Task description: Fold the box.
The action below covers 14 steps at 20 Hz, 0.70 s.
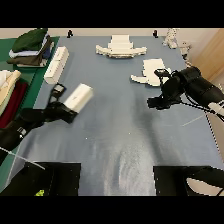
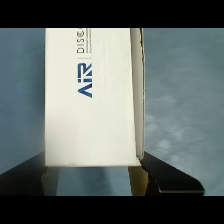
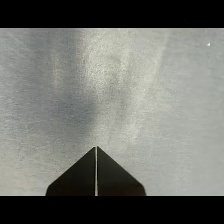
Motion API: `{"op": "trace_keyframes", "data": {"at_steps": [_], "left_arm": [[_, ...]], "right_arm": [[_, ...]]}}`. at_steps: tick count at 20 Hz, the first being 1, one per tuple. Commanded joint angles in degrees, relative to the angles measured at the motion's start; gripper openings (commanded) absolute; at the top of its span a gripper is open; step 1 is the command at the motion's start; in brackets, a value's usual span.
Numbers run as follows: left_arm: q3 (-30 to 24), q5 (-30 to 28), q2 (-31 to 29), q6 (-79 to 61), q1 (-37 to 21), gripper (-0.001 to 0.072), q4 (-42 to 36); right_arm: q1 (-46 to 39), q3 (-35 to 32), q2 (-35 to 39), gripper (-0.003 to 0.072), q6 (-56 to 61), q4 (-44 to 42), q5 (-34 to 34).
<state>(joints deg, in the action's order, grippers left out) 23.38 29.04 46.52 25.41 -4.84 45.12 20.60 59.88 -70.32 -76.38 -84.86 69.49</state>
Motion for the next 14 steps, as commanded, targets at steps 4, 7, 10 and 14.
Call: {"op": "trace_keyframes", "data": {"at_steps": [4, 7, 10, 14], "left_arm": [[6.6, -1.3, 7.6, 3.8, -22.9, 0.0439, 6.1], [14.6, -1.5, 17.7, 3.8, -22.6, 0.0439, 5.5], [22.8, -1.9, 27.1, 3.8, -22.6, 0.0439, 5.0], [31.8, -0.7, 37.2, 3.8, -21.4, 0.0439, 3.0]], "right_arm": [[0.0, 0.0, 0.0, 0.0016, 0.0, 0.0, 0.0], [0.0, 0.0, 0.0, 0.0016, 0.0, 0.0, 0.0], [0.0, 0.0, 0.0, 0.0016, 0.0, 0.0, 0.0], [0.0, 0.0, 0.0, 0.0016, 0.0, 0.0, 0.0]]}}
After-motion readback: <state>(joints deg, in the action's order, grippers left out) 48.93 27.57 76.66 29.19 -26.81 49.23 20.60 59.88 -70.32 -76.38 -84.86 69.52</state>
